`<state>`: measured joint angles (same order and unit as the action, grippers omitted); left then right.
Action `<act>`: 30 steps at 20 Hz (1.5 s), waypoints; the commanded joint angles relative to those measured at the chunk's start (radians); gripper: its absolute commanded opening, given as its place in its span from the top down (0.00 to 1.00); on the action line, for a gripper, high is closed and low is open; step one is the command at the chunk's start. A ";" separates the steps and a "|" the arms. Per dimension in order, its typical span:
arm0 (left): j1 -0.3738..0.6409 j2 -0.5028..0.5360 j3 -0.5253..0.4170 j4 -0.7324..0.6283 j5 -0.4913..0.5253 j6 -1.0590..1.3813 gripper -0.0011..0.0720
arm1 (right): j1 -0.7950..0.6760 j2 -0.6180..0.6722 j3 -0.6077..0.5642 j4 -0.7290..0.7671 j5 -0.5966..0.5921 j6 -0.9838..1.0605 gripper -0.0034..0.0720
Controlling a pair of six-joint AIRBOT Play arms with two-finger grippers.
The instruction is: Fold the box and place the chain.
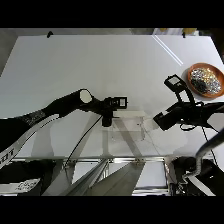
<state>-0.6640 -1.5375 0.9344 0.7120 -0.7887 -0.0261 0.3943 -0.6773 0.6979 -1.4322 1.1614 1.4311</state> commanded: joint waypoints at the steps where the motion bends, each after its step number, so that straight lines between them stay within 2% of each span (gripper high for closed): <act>1: 0.000 0.000 0.001 0.002 0.006 0.000 0.97 | 0.000 0.001 0.001 0.000 0.000 0.000 0.04; 4: 0.000 0.000 0.001 0.002 0.006 0.000 0.97 | 0.000 0.001 0.001 0.000 0.001 -0.001 0.05; 5: 0.000 0.000 0.001 0.002 0.006 0.000 0.97 | 0.000 0.001 0.001 0.000 0.001 -0.002 0.08; 6: 0.000 0.000 0.001 0.002 0.006 0.000 0.97 | 0.000 0.001 0.001 0.003 0.002 -0.017 0.17; 7: 0.000 0.000 0.001 0.002 0.006 0.000 0.97 | 0.000 0.001 0.001 0.017 0.006 -0.056 0.31; 8: 0.000 0.000 0.001 0.002 0.006 0.000 0.97 | 0.000 0.001 0.000 0.047 0.008 -0.116 0.51; 11: 0.000 0.000 0.001 0.002 0.006 0.000 0.97 | 0.001 -0.001 -0.032 0.251 -0.001 -0.404 0.94; 14: 0.000 0.000 0.001 0.002 0.006 0.000 0.97 | 0.001 -0.020 -0.070 0.378 0.012 -0.568 0.94; 19: 0.000 0.000 0.001 0.000 0.006 0.000 0.97 | 0.001 -0.033 -0.106 0.380 0.138 -0.627 0.93; 21: 0.000 0.000 0.001 0.000 0.006 0.000 0.97 | 0.039 -0.012 -0.140 0.332 0.094 -0.686 0.93; 23: 0.000 0.000 0.001 0.000 0.006 0.000 0.97 | 0.118 0.019 -0.179 0.238 0.002 -0.734 0.90; 26: 0.000 0.000 0.001 0.000 0.006 0.000 0.97 | 0.232 0.043 -0.270 0.154 -0.161 -0.825 0.24; 27: 0.000 0.000 0.001 0.000 0.006 0.000 0.97 | 0.257 0.043 -0.306 0.154 -0.248 -0.835 0.12; 28: 0.000 0.000 0.001 0.000 0.004 0.000 0.97 | 0.277 0.043 -0.340 0.153 -0.336 -0.838 0.03; 30: 0.000 0.000 0.001 0.000 0.003 0.000 0.97 | 0.305 0.043 -0.411 0.149 -0.502 -0.837 0.03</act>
<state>-0.6643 -1.5379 0.9340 0.7124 -0.7830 -0.0265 0.6415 -0.6407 0.3771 -1.2514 0.9085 0.6292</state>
